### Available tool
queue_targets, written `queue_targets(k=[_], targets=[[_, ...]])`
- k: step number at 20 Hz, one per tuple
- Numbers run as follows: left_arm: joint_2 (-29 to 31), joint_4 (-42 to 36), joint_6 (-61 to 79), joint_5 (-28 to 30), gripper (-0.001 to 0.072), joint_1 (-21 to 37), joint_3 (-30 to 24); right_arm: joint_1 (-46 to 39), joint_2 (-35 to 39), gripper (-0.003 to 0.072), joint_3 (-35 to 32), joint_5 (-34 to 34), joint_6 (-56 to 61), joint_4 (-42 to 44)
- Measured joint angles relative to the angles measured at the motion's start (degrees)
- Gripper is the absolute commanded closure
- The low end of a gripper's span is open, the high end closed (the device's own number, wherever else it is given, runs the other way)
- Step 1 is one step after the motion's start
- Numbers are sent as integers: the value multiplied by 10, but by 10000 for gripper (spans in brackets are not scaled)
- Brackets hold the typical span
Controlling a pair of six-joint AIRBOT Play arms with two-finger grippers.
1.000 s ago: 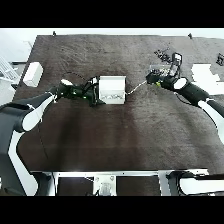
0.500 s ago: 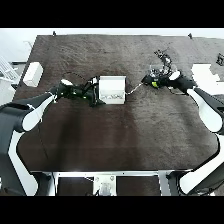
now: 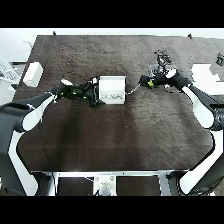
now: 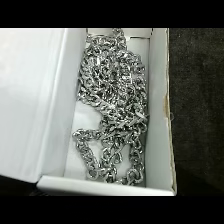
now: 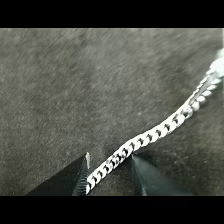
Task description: Fold the box and place the chain.
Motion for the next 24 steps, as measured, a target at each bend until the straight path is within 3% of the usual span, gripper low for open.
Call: queue_targets(k=[2, 4, 5, 14, 24], targets=[[0, 0, 0, 0, 375, 0, 0, 1, -1, 462, 3, 16, 1, -2], [0, 0, 0, 0, 376, 0, 0, 3, -3, 645, 5, 30, 1, -3], [0, 0, 0, 0, 376, 0, 0, 4, -3, 671, 5, 33, 1, -4], [0, 0, 0, 0, 376, 0, 0, 20, 9, 674, 20, 36, -1, -17], [0, 0, 0, 0, 376, 0, 0, 69, 156, 675, 33, 30, -2, -33]])
